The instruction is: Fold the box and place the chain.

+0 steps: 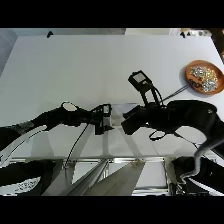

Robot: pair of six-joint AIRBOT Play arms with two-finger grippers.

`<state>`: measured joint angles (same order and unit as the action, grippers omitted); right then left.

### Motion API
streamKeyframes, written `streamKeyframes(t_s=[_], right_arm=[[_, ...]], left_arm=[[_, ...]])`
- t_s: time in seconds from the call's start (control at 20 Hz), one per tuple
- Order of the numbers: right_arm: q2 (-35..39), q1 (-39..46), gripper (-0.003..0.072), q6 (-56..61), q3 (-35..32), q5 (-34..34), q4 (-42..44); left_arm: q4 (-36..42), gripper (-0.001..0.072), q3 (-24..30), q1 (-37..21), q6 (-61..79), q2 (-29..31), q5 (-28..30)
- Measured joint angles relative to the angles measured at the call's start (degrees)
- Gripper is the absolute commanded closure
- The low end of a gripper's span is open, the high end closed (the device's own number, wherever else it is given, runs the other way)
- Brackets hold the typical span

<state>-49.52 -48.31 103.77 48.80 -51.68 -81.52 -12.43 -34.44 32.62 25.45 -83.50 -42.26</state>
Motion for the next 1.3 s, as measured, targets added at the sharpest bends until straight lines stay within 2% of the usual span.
streamKeyframes(t_s=[0.3, 0.6, 0.8, 0.85, 0.95, 1.15, 1.3], right_arm=[[-3.5, -0.1, 0.0667, 2.0, -4.4, 6.3, 0.7], [-11.0, -0.1, 0.0665, 2.5, -5.2, 10.3, 2.1], [-12.8, -0.1, 0.0662, 2.5, -5.2, 11.5, 2.2], [-13.0, -0.1, 0.0596, 2.5, -5.2, 11.5, 2.1], [-13.2, -0.1, 0.0407, 2.5, -5.2, 11.1, 2.0], [-12.5, -0.1, 0.0407, 2.5, -5.0, 10.3, 2.2], [-9.4, 0.2, 0.0407, 2.5, -2.5, 6.6, 0.9]], left_arm=[[0.0, 0.0575, 0.0, 0.0, 0.0, 0.0, 0.0], [0.0, 0.0575, 0.0, 0.0, 0.0, 0.0, 0.0], [0.0, 0.0575, 0.0, 0.0, 0.0, 0.0, 0.0], [0.0, 0.0575, 0.0, 0.0, 0.0, 0.0, 0.0], [0.0, 0.0575, 0.0, 0.0, 0.0, 0.0, 0.0], [0.0, 0.0575, 0.0, 0.0, 0.0, 0.0, 0.0], [0.0, 0.0575, 0.0, 0.0, 0.0, 0.0, 0.0]])
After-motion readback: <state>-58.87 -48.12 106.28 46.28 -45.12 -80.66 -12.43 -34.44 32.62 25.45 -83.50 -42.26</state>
